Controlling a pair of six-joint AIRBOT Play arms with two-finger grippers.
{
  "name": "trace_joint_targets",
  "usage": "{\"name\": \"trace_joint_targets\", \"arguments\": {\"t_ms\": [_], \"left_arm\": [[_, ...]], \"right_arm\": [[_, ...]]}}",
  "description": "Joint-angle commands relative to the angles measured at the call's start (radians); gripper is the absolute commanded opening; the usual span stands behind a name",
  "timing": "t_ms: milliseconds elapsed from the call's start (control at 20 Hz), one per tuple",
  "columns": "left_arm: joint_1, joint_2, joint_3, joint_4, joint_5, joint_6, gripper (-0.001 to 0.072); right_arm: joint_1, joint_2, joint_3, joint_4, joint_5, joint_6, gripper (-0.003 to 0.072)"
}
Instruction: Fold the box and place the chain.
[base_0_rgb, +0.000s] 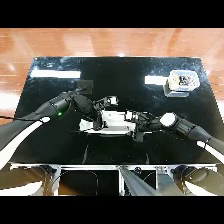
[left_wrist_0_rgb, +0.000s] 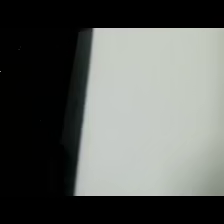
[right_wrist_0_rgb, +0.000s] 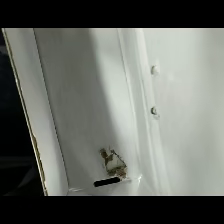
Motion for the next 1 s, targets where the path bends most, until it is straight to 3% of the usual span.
{"name": "trace_joint_targets", "arguments": {"t_ms": [0, 550, 850, 900, 950], "left_arm": [[0.001, 0.028, 0.002, 0.084, 0.012, -0.068, 0.0611], [0.013, 0.112, 0.002, 0.33, 0.091, -0.243, 0.0612], [0.169, 0.26, 0.001, 0.362, 0.203, -0.442, 0.0579], [0.205, 0.27, 0.001, 0.354, 0.249, -0.48, 0.0447], [0.238, 0.274, 0.001, 0.324, 0.301, -0.48, 0.0242]], "right_arm": [[-0.001, 0.0, 0.0, -0.001, -0.006, 0.009, 0.0548], [-0.001, 0.0, 0.0, -0.003, -0.006, 0.012, 0.0548], [-0.001, 0.0, -0.001, -0.004, -0.006, 0.019, 0.0548], [-0.001, 0.0, -0.001, -0.004, -0.006, 0.019, 0.0549], [-0.001, 0.0, 0.0, -0.004, -0.006, 0.019, 0.0548]]}}
